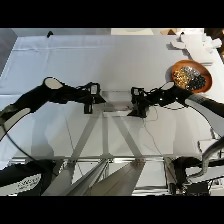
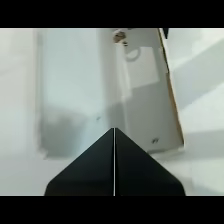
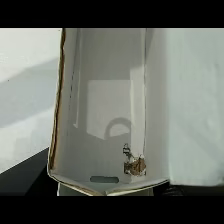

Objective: Fold the box and place the chain.

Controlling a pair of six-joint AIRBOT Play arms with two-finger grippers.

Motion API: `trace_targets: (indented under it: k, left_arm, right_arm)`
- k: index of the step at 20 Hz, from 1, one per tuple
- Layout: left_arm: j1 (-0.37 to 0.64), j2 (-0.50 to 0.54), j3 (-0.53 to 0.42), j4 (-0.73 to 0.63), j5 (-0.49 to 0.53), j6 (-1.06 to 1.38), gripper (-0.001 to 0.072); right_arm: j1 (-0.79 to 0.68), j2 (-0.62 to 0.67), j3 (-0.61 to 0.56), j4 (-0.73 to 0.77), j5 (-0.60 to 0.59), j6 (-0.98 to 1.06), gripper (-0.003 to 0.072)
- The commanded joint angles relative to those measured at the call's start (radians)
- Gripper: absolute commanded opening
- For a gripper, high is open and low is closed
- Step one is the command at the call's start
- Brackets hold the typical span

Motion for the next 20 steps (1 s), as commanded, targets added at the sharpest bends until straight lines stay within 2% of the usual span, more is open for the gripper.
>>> trace_targets:
  k: [1, 5, 8, 10, 13, 18, 20]
  left_arm:
    - [0.050, 0.130, 0.000, 0.132, -0.016, -0.185, 0.0010]
    - [0.188, 0.246, 0.000, 0.258, -0.061, -0.665, 0.0008]
    - [0.270, 0.237, -0.001, 0.381, -0.087, -1.152, 0.0008]
    - [0.277, 0.196, -0.001, 0.457, -0.137, -1.392, 0.0012]
    - [0.235, 0.099, -0.001, 0.455, -0.225, -1.478, 0.0011]
    - [0.127, -0.064, -0.001, 0.447, -0.178, -1.521, 0.0008]
    - [0.101, -0.100, -0.001, 0.399, -0.155, -1.532, 0.0008]
  right_arm:
    - [0.000, 0.000, 0.000, 0.001, -0.002, 0.001, 0.0398]
    - [0.000, 0.000, 0.000, 0.001, -0.002, 0.001, 0.0398]
    - [0.000, 0.000, 0.000, 0.001, -0.002, 0.001, 0.0398]
    - [0.000, 0.000, 0.000, 0.001, -0.002, 0.001, 0.0398]
    - [0.000, 0.000, 0.000, 0.001, -0.002, 0.001, 0.0398]
    - [0.000, 0.000, 0.000, 0.001, -0.002, 0.001, 0.0398]
    - [0.000, 0.000, 0.000, 0.001, -0.002, 0.001, 0.0398]
